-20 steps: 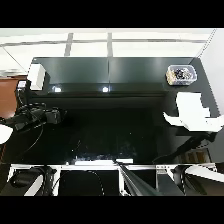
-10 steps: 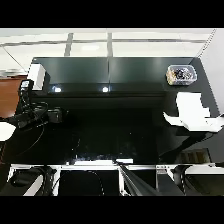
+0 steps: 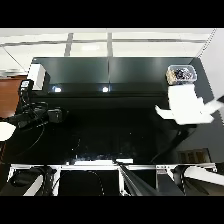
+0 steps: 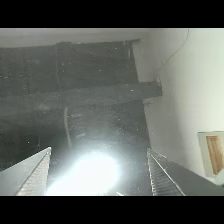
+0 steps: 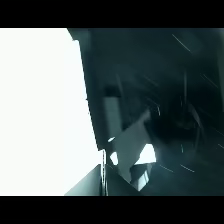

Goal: Fold the box and place the chain.

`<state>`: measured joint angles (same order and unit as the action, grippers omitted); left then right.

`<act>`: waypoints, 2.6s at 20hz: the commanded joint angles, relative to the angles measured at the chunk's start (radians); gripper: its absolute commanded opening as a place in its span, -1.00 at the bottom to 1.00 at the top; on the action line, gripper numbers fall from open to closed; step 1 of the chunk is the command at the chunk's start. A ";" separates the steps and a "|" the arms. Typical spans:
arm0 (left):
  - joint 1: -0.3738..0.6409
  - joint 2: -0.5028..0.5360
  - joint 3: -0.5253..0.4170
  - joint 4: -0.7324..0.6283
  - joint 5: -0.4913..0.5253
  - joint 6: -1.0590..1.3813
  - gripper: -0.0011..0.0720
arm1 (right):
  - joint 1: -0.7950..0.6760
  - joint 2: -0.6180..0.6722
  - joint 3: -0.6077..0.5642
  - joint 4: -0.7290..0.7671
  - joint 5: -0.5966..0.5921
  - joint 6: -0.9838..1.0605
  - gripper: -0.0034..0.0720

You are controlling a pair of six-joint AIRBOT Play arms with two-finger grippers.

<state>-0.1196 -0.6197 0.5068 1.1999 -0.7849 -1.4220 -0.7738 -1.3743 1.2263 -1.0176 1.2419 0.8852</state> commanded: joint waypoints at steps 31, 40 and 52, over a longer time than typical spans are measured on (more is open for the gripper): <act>-0.105 -1.104 0.600 -0.684 -0.504 0.420 0.93 | 1.183 0.616 -0.984 0.620 -0.924 0.286 -0.88; -0.156 -1.241 0.788 -0.542 -0.795 0.545 0.27 | 1.183 0.616 -0.984 0.616 -0.923 0.285 -0.88; -0.208 -1.239 0.851 -0.369 -0.769 0.631 -0.90 | 1.183 0.616 -0.984 0.597 -0.909 0.285 -0.87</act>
<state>-0.3286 -1.8591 1.3540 0.8150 -1.5631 -0.8070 0.4088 -0.7589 0.2432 -0.4179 0.3283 1.1706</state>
